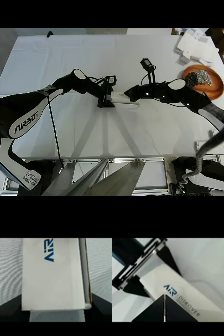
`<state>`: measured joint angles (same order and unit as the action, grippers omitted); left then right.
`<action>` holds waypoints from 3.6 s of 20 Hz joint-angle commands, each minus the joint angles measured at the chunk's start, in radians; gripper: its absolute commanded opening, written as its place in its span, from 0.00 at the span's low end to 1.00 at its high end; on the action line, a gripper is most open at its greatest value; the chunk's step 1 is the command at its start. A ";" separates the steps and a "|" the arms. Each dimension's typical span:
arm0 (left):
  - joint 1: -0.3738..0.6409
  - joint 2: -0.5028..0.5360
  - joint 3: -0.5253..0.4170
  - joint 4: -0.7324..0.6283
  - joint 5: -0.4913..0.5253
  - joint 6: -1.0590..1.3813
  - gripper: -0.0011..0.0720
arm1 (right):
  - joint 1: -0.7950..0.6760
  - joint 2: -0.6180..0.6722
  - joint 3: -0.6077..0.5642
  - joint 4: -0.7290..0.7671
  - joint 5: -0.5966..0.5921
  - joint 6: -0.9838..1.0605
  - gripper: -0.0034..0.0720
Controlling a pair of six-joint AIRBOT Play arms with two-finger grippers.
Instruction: Fold the box and place the chain.
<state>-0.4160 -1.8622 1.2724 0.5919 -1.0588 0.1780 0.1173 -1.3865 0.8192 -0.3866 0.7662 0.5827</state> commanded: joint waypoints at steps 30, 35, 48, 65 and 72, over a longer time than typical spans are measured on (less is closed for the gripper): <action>0.001 0.000 0.000 0.000 0.000 0.000 0.39 | -0.135 0.077 -0.082 -0.054 0.079 0.115 0.05; 0.001 0.000 0.000 0.000 0.000 0.000 0.39 | -0.135 0.077 -0.134 -0.053 0.035 0.093 0.05; 0.001 0.000 0.000 0.000 0.000 0.000 0.39 | -0.135 0.077 -0.220 -0.049 -0.052 0.069 0.05; 0.001 0.000 0.000 0.000 0.000 0.000 0.39 | -0.278 0.351 -0.204 0.074 -0.016 -0.081 0.05; 0.001 0.000 0.000 0.000 0.000 0.000 0.39 | -0.448 0.428 -0.129 -0.516 -0.082 0.233 0.05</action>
<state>-0.4149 -1.8626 1.2720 0.5922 -1.0588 0.1783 -0.2848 -0.9821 0.6704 -0.6247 0.7090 0.6842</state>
